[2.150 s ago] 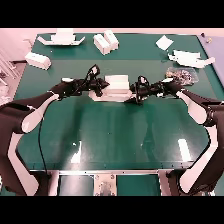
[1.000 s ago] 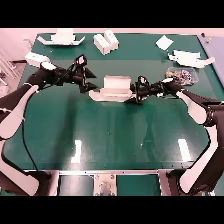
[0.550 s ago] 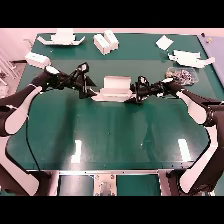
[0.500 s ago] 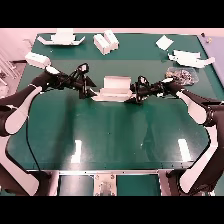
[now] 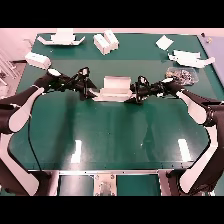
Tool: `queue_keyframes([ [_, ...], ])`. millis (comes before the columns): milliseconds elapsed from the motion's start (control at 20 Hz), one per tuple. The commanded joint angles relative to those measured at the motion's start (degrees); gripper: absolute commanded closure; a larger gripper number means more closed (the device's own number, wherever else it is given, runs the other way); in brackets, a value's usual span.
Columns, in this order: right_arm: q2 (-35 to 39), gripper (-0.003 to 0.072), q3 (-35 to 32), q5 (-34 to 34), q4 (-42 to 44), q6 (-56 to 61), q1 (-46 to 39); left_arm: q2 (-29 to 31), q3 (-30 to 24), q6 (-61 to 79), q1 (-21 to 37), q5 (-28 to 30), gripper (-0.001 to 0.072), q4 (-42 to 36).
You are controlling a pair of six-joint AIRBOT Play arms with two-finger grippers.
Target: Fold the box and place the chain.
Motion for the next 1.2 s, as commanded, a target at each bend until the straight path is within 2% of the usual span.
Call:
queue_keyframes([
  [0,0.0,0.0131,-0.02,0.02,0.0,0.02,0.04,-0.24,0.13,2.99,-0.04,1.57,0.0169,-1.64],
  [350,0.0,0.0131,-0.02,0.02,0.0,0.02,0.04,-0.72,1.84,4.11,-0.92,0.33,0.0163,-1.66],
  [700,0.0,0.0132,-0.02,0.02,0.0,0.02,0.07,-0.46,1.86,2.64,-2.62,-2.34,0.0163,1.44],
  [1150,0.0,0.0131,-0.02,0.02,0.0,0.02,0.15,-0.7,1.84,2.84,-2.99,4.46,0.0165,1.64],
])
